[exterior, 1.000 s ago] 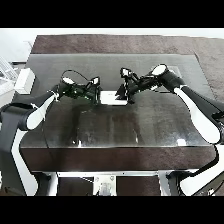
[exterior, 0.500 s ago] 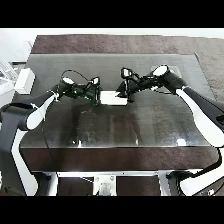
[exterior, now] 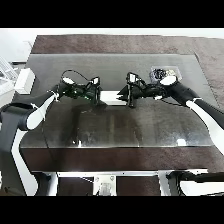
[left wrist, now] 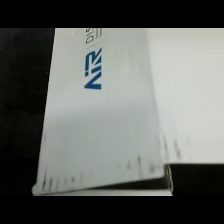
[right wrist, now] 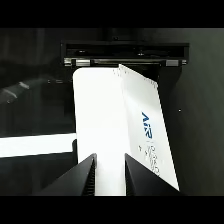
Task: Fold the box and place the chain.
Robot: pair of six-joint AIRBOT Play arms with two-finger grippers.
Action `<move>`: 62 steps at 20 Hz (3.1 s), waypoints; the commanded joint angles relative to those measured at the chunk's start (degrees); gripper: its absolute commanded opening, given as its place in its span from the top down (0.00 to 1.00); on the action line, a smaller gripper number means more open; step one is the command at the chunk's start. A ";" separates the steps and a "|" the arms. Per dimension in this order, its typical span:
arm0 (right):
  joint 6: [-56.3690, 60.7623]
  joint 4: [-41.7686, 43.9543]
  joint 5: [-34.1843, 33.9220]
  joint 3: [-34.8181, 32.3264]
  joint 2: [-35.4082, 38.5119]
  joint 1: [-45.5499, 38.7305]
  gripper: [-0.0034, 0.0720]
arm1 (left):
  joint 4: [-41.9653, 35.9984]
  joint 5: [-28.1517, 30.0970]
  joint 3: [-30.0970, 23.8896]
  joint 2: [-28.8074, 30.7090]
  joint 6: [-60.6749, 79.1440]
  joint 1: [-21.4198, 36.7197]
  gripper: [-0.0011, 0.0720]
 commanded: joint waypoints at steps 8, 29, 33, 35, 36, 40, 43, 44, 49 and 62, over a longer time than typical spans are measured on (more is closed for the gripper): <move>-5.64 3.89 -4.31 -0.57 -2.69 -0.11 0.33 | 0.00 0.04 0.00 0.04 0.00 0.04 0.34; -6.05 3.17 -3.98 -0.63 -2.99 0.55 0.46 | 0.00 0.02 0.00 0.04 0.00 0.04 0.34; -6.10 3.19 -5.09 -0.57 -2.97 0.55 0.46 | 0.00 0.00 0.00 0.04 0.00 0.04 0.34; -6.45 3.19 -5.46 -0.44 -2.97 0.55 0.46 | 0.00 0.02 0.00 0.04 0.00 0.04 0.34; -6.49 3.17 -5.49 -0.35 -2.97 0.55 0.46 | 0.00 0.00 0.00 0.04 0.00 0.04 0.34; -6.49 3.19 -5.53 0.35 -2.97 0.55 0.46 | 0.00 0.02 0.00 0.04 0.00 0.04 0.34; -6.45 3.17 -5.88 0.76 -2.97 0.55 0.46 | 0.00 0.00 0.00 0.04 0.00 0.04 0.34; -6.45 3.19 -5.75 0.76 -2.97 0.55 0.46 | 0.00 0.00 0.00 0.04 0.00 0.04 0.34; -6.25 3.17 -1.66 -0.26 -2.71 0.55 0.46 | 0.00 0.00 0.00 0.04 0.00 0.04 0.34; -6.84 4.09 -9.90 -3.15 -2.54 0.59 0.29 | 0.00 0.02 0.00 0.04 0.00 0.04 0.34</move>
